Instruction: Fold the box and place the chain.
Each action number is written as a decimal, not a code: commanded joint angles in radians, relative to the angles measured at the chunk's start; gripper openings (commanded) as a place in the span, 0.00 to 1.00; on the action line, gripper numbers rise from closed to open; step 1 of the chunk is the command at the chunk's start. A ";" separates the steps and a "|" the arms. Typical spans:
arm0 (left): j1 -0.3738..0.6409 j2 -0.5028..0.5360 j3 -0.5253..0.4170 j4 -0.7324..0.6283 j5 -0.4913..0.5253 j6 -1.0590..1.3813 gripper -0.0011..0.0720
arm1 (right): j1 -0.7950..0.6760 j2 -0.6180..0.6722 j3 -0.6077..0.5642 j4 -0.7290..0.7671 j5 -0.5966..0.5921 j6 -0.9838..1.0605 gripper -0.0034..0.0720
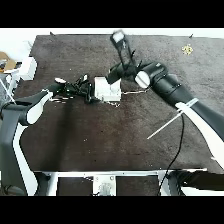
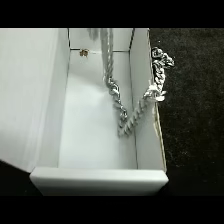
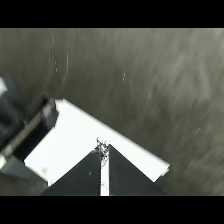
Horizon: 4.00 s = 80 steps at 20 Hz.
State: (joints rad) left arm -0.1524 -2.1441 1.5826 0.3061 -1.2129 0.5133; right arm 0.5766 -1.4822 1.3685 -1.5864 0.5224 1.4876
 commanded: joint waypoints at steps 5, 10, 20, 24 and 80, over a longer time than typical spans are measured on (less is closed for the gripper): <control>0.000 0.001 0.000 0.000 0.000 0.000 0.32 | -0.105 -0.069 -0.079 0.005 0.047 0.111 0.48; 0.000 0.001 0.000 0.000 0.000 0.000 0.32 | -0.371 0.047 -0.285 0.089 0.062 0.267 0.48; 0.000 0.001 0.000 0.000 0.001 0.000 0.32 | -0.486 -0.043 -0.499 0.478 -0.426 0.267 0.48; 0.000 0.000 0.000 0.000 0.000 0.000 0.32 | -0.482 -0.123 -0.419 0.502 -0.446 0.268 0.48; -0.001 0.001 0.000 0.000 0.000 0.000 0.32 | -0.467 -0.130 -0.425 0.317 -0.501 0.428 0.48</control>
State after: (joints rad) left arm -0.1524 -2.1441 1.5826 0.3061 -1.2125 0.5133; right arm 0.0982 -1.5593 0.8909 -1.3006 0.0326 1.9144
